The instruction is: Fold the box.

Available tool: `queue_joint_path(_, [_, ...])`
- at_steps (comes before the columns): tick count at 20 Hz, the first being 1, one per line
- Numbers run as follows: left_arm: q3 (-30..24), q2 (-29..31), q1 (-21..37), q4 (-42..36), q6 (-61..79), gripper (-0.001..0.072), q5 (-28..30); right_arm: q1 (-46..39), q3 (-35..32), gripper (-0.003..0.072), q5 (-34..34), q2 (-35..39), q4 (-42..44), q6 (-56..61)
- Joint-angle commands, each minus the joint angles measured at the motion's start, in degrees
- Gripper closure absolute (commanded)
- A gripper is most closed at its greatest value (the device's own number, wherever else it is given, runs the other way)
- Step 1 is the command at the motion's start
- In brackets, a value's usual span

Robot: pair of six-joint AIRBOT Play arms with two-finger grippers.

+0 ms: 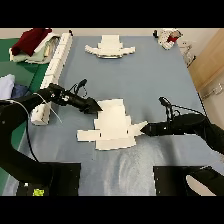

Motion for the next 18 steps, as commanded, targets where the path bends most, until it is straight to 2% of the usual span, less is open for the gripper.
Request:
queue_joint_path(1, [3.5,-4.09,-2.29,-0.85,0.87,0.0266,-2.56,0.33,-0.02,0.0682,0.04,-0.44,-0.15,0.02])
queue_joint_path(3, [4.66,-4.9,-2.43,-0.07,1.53,0.0353,-7.08,0.33,-0.02,0.0682,0.07,-0.44,-0.24,0.0])
queue_joint_path(6, [5.07,-4.87,-2.27,3.93,1.44,0.0353,-11.37,0.33,0.0,0.0682,0.11,-0.44,-0.37,0.0])
queue_joint_path(12, [5.07,-4.87,-1.95,5.35,1.92,0.0355,-11.47,0.33,-0.02,0.0682,0.48,-0.44,-0.39,0.0])
queue_joint_path(13, [5.07,-4.87,-1.95,5.29,2.05,0.0417,-11.26,0.33,-0.02,0.0681,0.55,-0.44,-0.39,0.02])
queue_joint_path(14, [5.07,-4.87,-1.97,5.27,3.17,0.0542,-11.15,0.33,-0.02,0.0682,0.55,-0.44,-0.39,0.0])
queue_joint_path(18, [5.07,-4.87,-1.97,4.02,3.93,0.0541,-9.77,0.33,-0.02,0.0682,0.57,-0.44,-0.39,0.0])
